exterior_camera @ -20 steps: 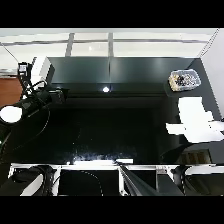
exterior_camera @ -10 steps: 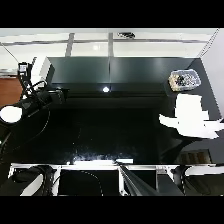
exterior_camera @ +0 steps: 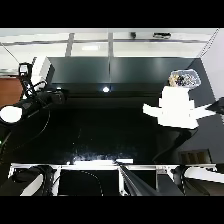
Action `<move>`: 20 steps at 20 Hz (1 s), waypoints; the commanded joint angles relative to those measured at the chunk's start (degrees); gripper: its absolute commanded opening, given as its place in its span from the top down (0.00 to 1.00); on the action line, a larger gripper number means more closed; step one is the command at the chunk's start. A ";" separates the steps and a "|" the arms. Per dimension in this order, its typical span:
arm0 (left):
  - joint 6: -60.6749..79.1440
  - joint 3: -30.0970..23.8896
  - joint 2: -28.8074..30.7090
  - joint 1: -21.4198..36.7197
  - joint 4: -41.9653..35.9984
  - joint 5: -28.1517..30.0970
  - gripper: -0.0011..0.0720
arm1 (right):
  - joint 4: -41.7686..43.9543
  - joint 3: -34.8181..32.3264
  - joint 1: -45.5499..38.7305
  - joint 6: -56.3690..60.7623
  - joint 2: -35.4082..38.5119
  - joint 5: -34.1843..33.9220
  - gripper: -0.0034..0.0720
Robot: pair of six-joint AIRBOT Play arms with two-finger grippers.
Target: Fold the box and place the chain.
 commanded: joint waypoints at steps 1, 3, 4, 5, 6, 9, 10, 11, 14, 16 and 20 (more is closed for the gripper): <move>-0.09 0.07 -0.02 0.02 0.00 -3.76 0.02 | 5.11 -7.74 5.79 -0.46 5.35 -0.74 0.95; -0.09 0.07 -0.02 0.02 0.00 -5.73 0.02 | 5.90 -10.62 10.10 -0.24 7.43 -0.87 0.95; -0.09 0.07 -0.02 0.02 0.00 -6.03 0.02 | 6.80 -11.72 12.39 0.00 8.28 -0.92 0.95; -0.09 0.07 -0.02 0.02 0.00 -6.05 0.02 | 8.28 -13.05 14.84 0.00 9.38 -1.73 0.95; -0.07 0.07 -0.02 0.02 0.00 -5.84 0.02 | 9.99 -14.78 17.75 0.00 10.97 -3.82 0.95; -0.09 0.07 -0.04 -0.13 -0.07 -5.95 0.02 | 13.86 -21.16 27.32 -0.17 17.55 -14.71 0.95; -0.09 0.07 -0.04 -0.50 -0.04 -6.14 0.02 | 15.34 -23.52 30.45 -1.11 20.13 -18.78 0.95; -0.07 0.07 -0.13 -1.25 -0.04 -6.08 0.02 | 17.51 -26.18 33.92 -2.34 22.97 -23.52 0.95; -0.24 0.79 -2.08 -3.26 -0.39 -6.86 0.02 | 22.25 -32.61 44.33 -7.87 28.83 -33.46 0.95; -0.42 1.79 -5.53 -4.15 -4.66 -12.48 0.02 | 22.23 -35.56 50.82 -8.13 30.86 -38.01 0.95; 3.63 2.51 -14.69 -4.00 -16.59 -16.74 0.01 | 22.34 -39.78 59.69 -6.73 31.30 -45.00 0.95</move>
